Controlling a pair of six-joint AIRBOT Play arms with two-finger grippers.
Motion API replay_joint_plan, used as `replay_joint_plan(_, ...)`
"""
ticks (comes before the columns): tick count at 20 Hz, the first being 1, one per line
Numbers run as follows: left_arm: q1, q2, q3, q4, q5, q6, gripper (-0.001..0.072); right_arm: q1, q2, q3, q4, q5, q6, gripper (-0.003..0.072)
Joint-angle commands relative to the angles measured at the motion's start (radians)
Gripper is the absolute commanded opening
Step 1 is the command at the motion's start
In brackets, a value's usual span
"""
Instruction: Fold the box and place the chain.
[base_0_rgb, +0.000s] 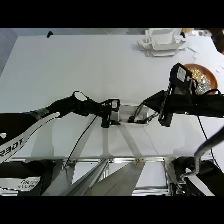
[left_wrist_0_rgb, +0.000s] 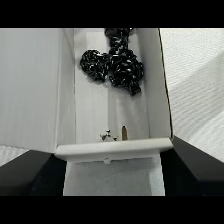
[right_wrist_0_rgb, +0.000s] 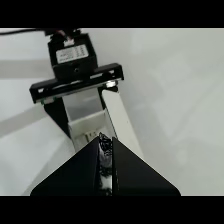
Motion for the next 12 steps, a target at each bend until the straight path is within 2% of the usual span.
replay_joint_plan(1, 0.000, 0.000, 0.000, 0.000, 0.000, 0.000, 0.0085, 0.009, -0.029, -0.001, 0.041, -0.054, 0.071, 0.0021)
replay_joint_plan(3, 0.000, 0.000, 0.000, 0.000, 0.000, 0.000, 0.0085, 0.013, -0.053, -0.008, 0.089, -0.051, 0.069, 0.0021)
replay_joint_plan(12, 0.000, 0.000, 0.000, 0.000, 0.000, 0.000, 0.0085, 0.050, -0.188, -0.059, 0.045, -0.048, 0.069, 0.0021)
